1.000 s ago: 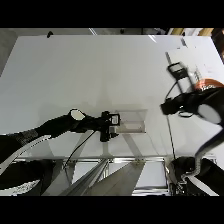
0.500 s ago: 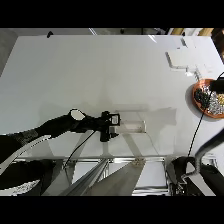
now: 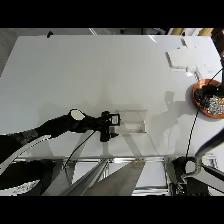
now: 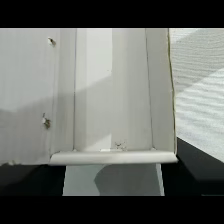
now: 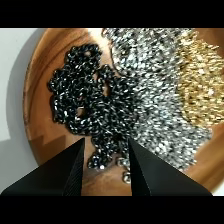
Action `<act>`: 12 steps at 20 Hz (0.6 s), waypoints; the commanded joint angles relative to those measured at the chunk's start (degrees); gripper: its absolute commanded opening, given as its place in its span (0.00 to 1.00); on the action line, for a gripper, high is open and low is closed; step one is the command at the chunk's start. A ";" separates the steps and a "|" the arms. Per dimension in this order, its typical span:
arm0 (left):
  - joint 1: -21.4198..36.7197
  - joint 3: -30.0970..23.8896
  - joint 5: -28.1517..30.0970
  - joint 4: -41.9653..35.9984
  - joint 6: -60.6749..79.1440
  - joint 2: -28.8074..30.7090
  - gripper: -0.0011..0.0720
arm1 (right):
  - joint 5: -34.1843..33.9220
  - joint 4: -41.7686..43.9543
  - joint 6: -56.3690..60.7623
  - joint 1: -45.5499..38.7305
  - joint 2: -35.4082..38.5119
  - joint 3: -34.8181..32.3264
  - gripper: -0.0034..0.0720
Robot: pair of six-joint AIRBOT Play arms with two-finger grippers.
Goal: Fold the box and place the chain.
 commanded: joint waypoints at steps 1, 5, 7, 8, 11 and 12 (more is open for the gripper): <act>-0.02 0.00 0.00 0.00 0.00 -0.02 0.49 | -0.76 0.57 -0.68 -0.24 -5.40 0.02 0.43; -0.02 0.00 0.02 0.00 0.00 -0.02 0.49 | -0.98 0.37 -0.70 -0.24 -7.28 0.02 0.43; -0.02 0.00 0.00 0.00 0.00 -0.02 0.49 | -1.31 0.24 -0.70 -0.24 -7.91 0.02 0.43; -0.02 0.00 0.00 0.00 0.00 -0.02 0.49 | -1.86 0.22 -0.68 -0.24 -8.04 0.02 0.43; -0.02 0.00 0.00 0.00 0.00 -0.02 0.49 | -3.52 0.15 -0.68 -0.26 -8.11 0.02 0.42; -0.02 0.00 0.00 0.00 0.00 -0.02 0.49 | -3.93 0.11 -0.66 -0.26 -8.11 0.02 0.41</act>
